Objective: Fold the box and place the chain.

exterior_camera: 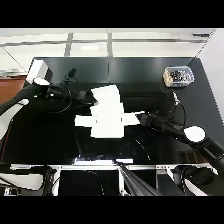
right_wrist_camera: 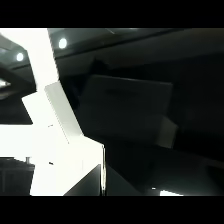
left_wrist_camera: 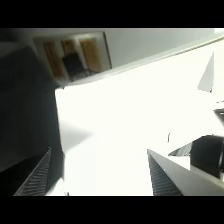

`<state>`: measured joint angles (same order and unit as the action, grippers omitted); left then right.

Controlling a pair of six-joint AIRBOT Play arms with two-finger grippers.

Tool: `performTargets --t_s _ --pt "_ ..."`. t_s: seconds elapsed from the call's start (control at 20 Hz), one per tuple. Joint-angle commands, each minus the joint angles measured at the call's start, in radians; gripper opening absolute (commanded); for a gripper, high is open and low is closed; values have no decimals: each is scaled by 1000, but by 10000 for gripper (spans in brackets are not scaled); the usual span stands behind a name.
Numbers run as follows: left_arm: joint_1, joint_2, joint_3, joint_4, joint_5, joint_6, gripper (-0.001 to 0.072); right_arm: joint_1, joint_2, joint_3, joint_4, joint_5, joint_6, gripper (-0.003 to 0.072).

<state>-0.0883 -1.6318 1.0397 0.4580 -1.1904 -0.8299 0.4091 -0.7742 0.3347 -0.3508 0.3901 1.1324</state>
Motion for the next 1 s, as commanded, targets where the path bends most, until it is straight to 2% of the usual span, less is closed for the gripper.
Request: performTargets --t_s 0.0,0.05,0.2,0.3,0.35,0.45,0.5,0.6,0.65,0.75,0.8,0.85,0.9,0.95 --pt "-26 -73 53 6 -34 64 690 5 0 0 0 -1 1 15" --pt "-31 -86 63 -12 -76 132 690 5 0 0 0 -1 1 14" --pt "-32 -153 107 -79 -319 343 685 5 0 0 0 -1 1 14" --pt "-32 -208 153 -47 -413 357 611 4 0 0 -1 -2 1 14" --pt "-32 -228 175 -7 -424 356 575 4 0 0 -1 -2 1 15" --pt "-39 -235 202 90 -400 366 474 5 0 0 -1 -2 1 15" --pt "-44 -235 215 120 -405 382 393 5 0 0 -1 -2 1 14" --pt "-57 -235 236 138 -427 403 316 5 0 0 -11 -2 1 14" --pt "-63 -235 243 147 -440 418 204 5 0 0 -22 -2 1 14" --pt "-82 -235 254 194 -439 428 122 4 0 0 -26 -5 1 15" --pt "-87 -235 258 206 -435 445 27 4 0 0 -26 -6 1 33" --pt "-87 -235 261 203 -435 444 25 4 0 0 -29 -6 1 300" --pt "-86 -234 266 204 -435 438 24 2 1 2 -48 3 0 697" --pt "-85 -229 270 204 -437 420 23 -11 1 13 -107 40 -4 716"
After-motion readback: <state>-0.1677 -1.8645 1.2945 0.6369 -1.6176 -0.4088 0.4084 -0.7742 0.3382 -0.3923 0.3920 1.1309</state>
